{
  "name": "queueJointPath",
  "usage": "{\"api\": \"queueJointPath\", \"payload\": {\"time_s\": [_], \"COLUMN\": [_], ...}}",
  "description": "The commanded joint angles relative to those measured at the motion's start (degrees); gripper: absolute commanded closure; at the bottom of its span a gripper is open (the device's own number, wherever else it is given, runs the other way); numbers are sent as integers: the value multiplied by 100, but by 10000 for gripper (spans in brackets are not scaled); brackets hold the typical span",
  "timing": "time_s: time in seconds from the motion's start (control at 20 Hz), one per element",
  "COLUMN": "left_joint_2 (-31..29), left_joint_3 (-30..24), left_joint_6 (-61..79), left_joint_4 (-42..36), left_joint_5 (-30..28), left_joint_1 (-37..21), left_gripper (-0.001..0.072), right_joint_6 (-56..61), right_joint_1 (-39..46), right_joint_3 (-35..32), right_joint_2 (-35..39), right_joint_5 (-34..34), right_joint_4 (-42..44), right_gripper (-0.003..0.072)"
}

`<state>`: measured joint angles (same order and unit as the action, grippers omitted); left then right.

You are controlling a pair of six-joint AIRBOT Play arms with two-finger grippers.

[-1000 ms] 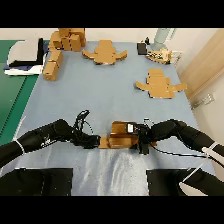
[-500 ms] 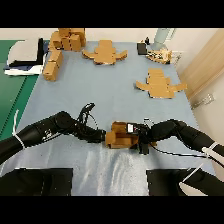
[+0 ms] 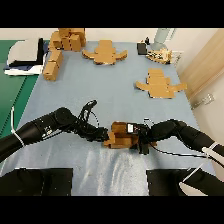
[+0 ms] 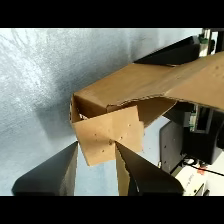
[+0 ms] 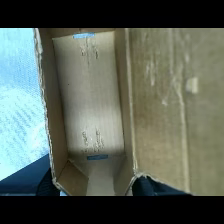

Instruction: Fold the box.

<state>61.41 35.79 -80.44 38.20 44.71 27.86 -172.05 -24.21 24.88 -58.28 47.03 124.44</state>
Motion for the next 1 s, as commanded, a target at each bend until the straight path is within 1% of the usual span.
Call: {"api": "queueJointPath", "payload": {"time_s": [0.0, 0.05, 0.1, 0.15, 0.35, 0.45, 0.5, 0.6, 0.65, 0.75, 0.95], "left_joint_2": [11, 20, 20, 22, 57, 162, 212, 254, 254, 254, 293], "left_joint_3": [24, 24, 24, 24, 22, 24, 26, 72, 127, 282, 662], "left_joint_6": [11, 20, 7, 4, -2, -26, -195, -750, -1062, -1856, -3731], "left_joint_4": [-92, -94, -98, -98, -118, -114, -52, 192, 450, 1187, 3165], "left_joint_5": [26, 26, 4, -70, -286, -168, -164, -435, -555, -562, -337], "left_joint_1": [2, 2, 2, 0, 2, 20, 85, 286, 413, 675, 1294], "left_gripper": [338, 320, 211, 153, 153, 153, 153, 154, 154, 154, 155], "right_joint_6": [2, 2, 2, 2, 2, 2, 4, 2, 2, 2, 2], "right_joint_1": [-2, -2, -2, -2, -2, -2, -2, -2, -2, -2, -2], "right_joint_3": [4, 4, 4, 4, 4, 4, 4, 4, 4, 4, 4], "right_joint_2": [2, 2, 2, 2, 2, 2, 2, 2, 2, 2, 2], "right_joint_5": [-2, -2, -2, -2, -2, -2, -2, -2, -2, -2, -2], "right_joint_4": [2, 2, 2, 2, 2, 2, 2, 2, 2, 2, 2], "right_gripper": [220, 220, 220, 220, 220, 220, 220, 220, 220, 220, 220]}}
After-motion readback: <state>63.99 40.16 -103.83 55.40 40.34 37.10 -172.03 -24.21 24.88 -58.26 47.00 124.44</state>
